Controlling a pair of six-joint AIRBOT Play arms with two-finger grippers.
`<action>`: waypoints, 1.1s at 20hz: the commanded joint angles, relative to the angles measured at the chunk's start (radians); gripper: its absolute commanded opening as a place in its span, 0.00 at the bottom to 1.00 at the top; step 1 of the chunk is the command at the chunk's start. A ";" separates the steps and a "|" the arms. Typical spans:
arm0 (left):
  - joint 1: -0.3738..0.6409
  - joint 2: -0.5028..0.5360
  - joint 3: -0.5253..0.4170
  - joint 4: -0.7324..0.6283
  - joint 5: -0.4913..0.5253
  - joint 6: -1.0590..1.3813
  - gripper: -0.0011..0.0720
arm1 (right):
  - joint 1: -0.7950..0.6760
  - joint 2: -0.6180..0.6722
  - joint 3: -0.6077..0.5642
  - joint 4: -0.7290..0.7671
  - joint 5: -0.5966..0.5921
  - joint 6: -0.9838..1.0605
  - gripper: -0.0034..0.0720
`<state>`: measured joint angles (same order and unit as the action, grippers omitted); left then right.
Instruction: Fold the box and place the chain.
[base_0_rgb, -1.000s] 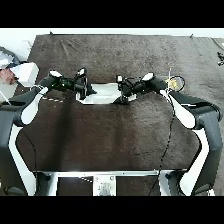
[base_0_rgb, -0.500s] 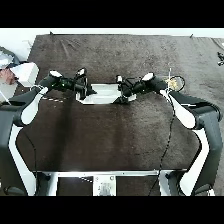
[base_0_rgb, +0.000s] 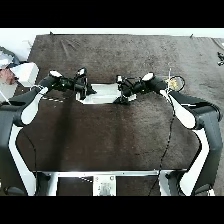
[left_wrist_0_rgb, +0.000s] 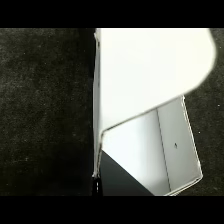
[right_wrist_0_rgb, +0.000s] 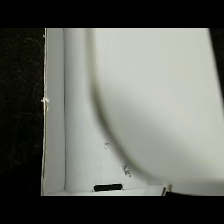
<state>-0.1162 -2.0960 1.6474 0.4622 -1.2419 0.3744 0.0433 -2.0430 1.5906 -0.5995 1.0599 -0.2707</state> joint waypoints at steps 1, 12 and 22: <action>0.001 -0.001 0.000 0.000 -0.003 0.000 0.03 | -0.001 -0.001 0.001 0.002 -0.002 0.001 0.76; 0.001 0.000 0.000 -0.006 -0.019 -0.008 0.59 | -0.001 -0.001 0.001 0.002 -0.002 0.001 0.76; 0.069 0.012 0.079 -0.002 -0.203 -0.062 0.56 | -0.001 -0.001 0.001 0.002 -0.002 0.001 0.76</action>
<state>-0.0814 -2.0857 1.6913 0.4633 -1.3617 0.3534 0.0429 -2.0434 1.5909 -0.5957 1.0546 -0.2687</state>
